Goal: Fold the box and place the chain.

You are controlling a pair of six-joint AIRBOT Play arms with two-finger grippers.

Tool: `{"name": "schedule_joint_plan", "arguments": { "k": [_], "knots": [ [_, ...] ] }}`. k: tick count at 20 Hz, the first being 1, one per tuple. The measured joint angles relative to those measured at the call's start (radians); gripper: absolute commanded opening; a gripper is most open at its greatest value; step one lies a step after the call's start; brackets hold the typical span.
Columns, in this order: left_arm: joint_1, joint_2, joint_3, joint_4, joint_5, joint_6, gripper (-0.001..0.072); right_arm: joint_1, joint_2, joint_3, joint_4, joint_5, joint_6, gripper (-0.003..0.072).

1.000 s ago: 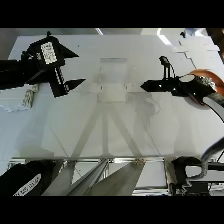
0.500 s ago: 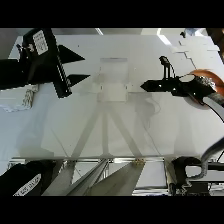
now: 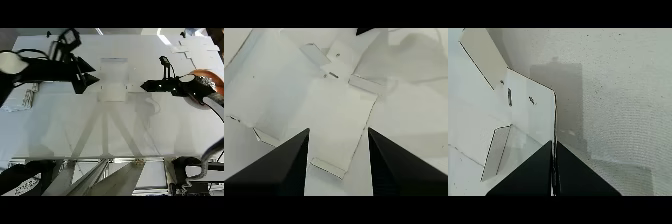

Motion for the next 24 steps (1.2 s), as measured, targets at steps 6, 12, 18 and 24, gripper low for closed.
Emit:
{"name": "schedule_joint_plan", "arguments": {
  "k": [6,12,18,24],
  "knots": [
    [0.076,-0.318,0.264,0.031,-0.089,-0.201,0.0648,0.0,0.0,0.0,0.0,0.0,0.0,0.0016],
    [0.151,-0.579,0.482,0.023,-0.179,-0.263,0.0648,0.0,0.0,0.0,0.0,0.001,0.0,0.0016],
    [0.146,-0.723,0.583,0.01,-0.2,-0.251,0.0648,0.0,0.0,0.0,0.0,0.001,0.0,0.0016],
    [0.107,-0.775,0.607,-0.027,-0.174,-0.208,0.0647,0.0,0.0,0.0,0.0,0.001,0.0,0.0016]
  ]
}}
